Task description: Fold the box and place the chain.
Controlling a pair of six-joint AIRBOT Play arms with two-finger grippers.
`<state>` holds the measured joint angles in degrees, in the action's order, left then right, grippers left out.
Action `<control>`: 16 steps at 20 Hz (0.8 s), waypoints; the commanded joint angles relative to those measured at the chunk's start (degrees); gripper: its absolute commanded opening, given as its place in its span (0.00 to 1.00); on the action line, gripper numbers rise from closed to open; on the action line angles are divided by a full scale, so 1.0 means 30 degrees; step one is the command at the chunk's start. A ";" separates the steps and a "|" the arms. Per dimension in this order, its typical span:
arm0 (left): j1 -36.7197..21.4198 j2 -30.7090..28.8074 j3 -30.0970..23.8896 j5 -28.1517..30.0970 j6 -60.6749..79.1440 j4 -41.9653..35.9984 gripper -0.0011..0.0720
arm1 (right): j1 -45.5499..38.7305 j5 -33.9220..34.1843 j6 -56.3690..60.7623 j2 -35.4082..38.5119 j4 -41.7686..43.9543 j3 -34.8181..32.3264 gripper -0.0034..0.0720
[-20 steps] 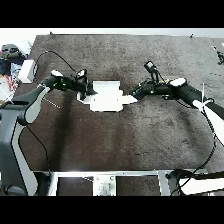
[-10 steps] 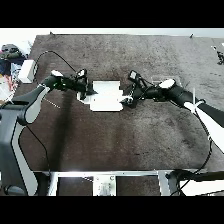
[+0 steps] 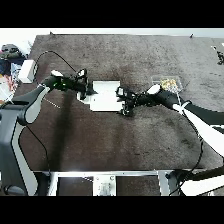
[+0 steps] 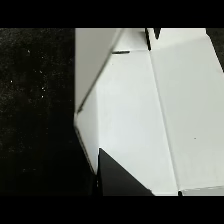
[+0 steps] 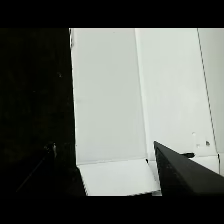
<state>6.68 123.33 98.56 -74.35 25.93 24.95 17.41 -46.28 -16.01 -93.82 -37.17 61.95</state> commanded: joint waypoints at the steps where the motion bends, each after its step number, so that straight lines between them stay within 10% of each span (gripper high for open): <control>1: -0.0022 -0.0015 0.0000 0.0007 0.0000 -0.0036 0.03 | 0.0240 0.0707 -0.0080 -0.0197 -0.0554 0.0000 0.99; 16: -0.0022 -0.0015 0.0000 0.0007 0.0000 -0.0036 0.03 | -0.0539 0.2790 0.2339 0.1005 0.0109 0.0401 0.99</control>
<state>6.66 123.33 98.56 -74.24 25.93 24.77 17.41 -36.21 -10.79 -91.22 -37.32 62.35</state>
